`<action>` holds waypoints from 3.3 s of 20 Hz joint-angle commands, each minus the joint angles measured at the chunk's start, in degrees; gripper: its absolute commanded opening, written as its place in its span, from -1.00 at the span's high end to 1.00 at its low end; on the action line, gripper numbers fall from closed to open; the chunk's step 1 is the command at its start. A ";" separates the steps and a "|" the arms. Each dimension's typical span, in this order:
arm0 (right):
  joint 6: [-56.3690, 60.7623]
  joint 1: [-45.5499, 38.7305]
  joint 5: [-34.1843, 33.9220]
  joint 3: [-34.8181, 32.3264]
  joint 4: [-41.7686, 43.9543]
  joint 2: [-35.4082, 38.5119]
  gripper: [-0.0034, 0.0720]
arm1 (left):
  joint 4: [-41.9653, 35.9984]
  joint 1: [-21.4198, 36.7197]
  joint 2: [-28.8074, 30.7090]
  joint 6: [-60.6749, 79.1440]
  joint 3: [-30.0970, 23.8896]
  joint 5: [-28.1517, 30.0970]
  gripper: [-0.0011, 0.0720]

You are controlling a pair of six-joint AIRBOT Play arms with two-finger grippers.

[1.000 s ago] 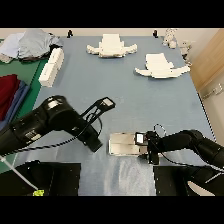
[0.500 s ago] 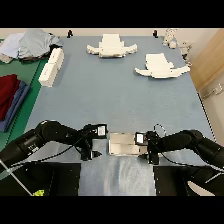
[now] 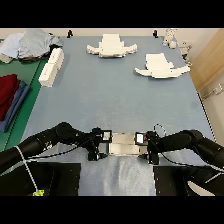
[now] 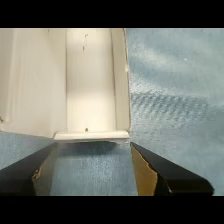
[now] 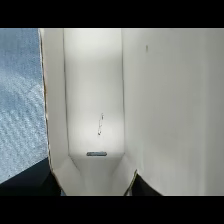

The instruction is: Fold the box.

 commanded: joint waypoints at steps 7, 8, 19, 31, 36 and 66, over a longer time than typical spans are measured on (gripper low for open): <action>0.02 0.00 0.00 0.02 0.00 0.02 -0.46 | -5.11 -3.96 -3.93 0.87 -0.02 5.97 -0.91; 0.02 0.00 0.00 0.02 0.00 0.02 -0.46 | -5.11 -3.96 -4.50 0.17 0.04 6.62 -0.91; 0.02 0.00 0.00 0.02 0.00 0.02 -0.46 | -4.63 -6.49 -6.27 -0.13 0.85 7.43 -0.91; 0.02 0.00 0.00 0.02 0.00 0.02 -0.46 | -4.57 -6.80 -7.69 -1.38 1.09 8.81 -0.57; 0.02 0.00 0.00 0.02 0.00 0.02 -0.46 | -3.32 -6.80 -7.69 -1.33 1.09 8.79 -0.29; -4.74 0.02 -0.04 0.04 -1.25 0.04 -0.46 | -3.41 -6.80 -7.69 -1.36 1.09 8.39 -0.29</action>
